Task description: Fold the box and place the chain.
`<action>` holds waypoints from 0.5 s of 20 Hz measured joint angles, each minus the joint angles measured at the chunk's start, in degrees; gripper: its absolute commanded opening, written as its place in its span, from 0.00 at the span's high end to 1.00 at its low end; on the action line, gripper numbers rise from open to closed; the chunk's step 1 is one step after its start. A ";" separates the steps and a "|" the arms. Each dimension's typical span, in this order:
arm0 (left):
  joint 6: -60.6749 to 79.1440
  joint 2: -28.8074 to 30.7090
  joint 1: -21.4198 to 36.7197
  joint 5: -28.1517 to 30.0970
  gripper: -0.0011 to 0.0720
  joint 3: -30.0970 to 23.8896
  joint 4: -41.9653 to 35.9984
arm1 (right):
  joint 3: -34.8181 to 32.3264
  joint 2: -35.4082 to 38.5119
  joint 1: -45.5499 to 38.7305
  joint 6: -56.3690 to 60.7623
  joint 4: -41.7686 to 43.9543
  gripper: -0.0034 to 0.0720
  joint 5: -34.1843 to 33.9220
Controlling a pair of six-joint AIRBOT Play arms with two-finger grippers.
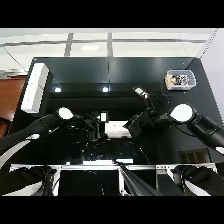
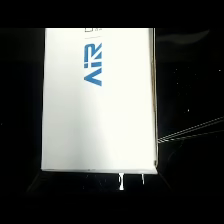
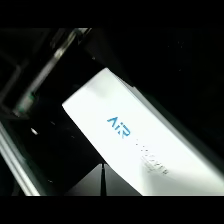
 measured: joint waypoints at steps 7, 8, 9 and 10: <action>0.02 0.00 0.00 0.00 0.43 0.00 0.00 | -0.61 -6.80 -1.42 11.15 5.09 0.94 -0.39; 0.02 0.00 0.00 0.00 0.43 0.00 0.00 | -0.70 -8.09 -1.49 11.45 5.22 0.94 -0.28; 0.17 0.00 0.00 0.00 0.43 0.00 0.02 | -0.87 -9.14 -1.53 11.80 5.57 0.94 0.11; 0.15 0.00 0.00 0.00 0.43 0.00 0.02 | -1.05 -10.25 -1.60 12.07 5.73 0.94 0.15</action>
